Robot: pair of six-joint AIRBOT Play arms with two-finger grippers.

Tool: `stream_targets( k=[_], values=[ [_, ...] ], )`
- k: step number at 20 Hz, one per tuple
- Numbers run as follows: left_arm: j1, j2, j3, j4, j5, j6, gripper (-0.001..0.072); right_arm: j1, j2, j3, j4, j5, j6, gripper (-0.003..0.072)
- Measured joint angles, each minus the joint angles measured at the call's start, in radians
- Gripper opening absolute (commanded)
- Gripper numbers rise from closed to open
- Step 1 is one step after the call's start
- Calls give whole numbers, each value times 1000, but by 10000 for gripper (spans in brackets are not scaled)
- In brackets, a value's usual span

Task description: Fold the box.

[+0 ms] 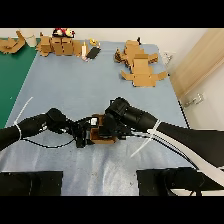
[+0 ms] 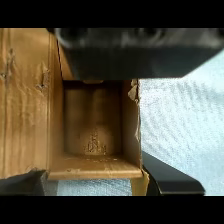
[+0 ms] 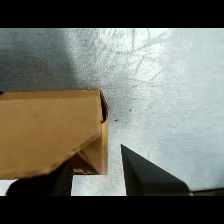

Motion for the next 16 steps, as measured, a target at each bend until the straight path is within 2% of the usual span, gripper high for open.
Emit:
stream_targets(
  k=[8, 12, 14, 15, 16],
  values=[
    [0, 0, 0, 0, 0, 0, 399, 0, -54, 7, 3, 39, 7, 450],
    [0, 0, 0, 0, 0, 0, 399, 0, -84, 10, 9, 53, 8, 272],
    [0, 0, 0, 0, 0, 0, 399, 0, -90, 13, 8, 51, 8, 255],
    [0, 0, 0, 0, 0, 0, 399, 0, -92, 14, 8, 50, 8, 203],
    [0, 0, 0, 0, 0, 0, 399, 0, -93, 15, 7, 44, 8, 190]
  ],
)
